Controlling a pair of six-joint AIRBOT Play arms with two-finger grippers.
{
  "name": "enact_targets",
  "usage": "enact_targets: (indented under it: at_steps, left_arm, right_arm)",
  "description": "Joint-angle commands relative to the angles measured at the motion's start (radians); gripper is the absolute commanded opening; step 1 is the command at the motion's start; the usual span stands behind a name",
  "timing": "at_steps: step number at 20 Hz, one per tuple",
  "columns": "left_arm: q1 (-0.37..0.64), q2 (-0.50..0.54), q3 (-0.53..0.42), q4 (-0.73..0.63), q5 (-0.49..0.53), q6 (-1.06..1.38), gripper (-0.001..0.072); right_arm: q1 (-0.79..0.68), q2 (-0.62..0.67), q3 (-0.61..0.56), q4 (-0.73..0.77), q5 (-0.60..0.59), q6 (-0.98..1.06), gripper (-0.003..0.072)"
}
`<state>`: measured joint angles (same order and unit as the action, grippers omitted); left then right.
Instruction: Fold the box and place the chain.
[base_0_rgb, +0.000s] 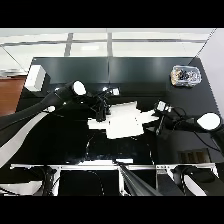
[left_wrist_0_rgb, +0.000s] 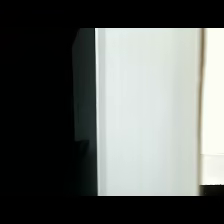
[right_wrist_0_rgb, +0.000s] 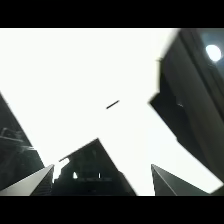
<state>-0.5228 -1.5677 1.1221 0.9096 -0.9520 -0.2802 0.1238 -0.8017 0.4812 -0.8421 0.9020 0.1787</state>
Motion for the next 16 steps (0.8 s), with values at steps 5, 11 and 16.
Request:
enact_targets:
  at_steps: [5,11,16]
  left_arm:
    - [-0.001,-0.005,0.031,0.057,-0.035,-0.043,0.0020]
    - [-0.001,-0.042,0.067,0.063,-0.087,-0.042,0.0020]
    - [-0.001,-0.072,0.110,0.139,-0.173,-0.043,0.0020]
  right_arm:
    - [0.075,-0.015,-0.028,0.022,-0.095,-0.208,0.0702]
    - [0.166,-0.104,-0.028,0.019,-0.095,-0.285,0.0702]
    - [0.203,-0.112,-0.028,-0.098,-0.079,-0.288,0.0702]
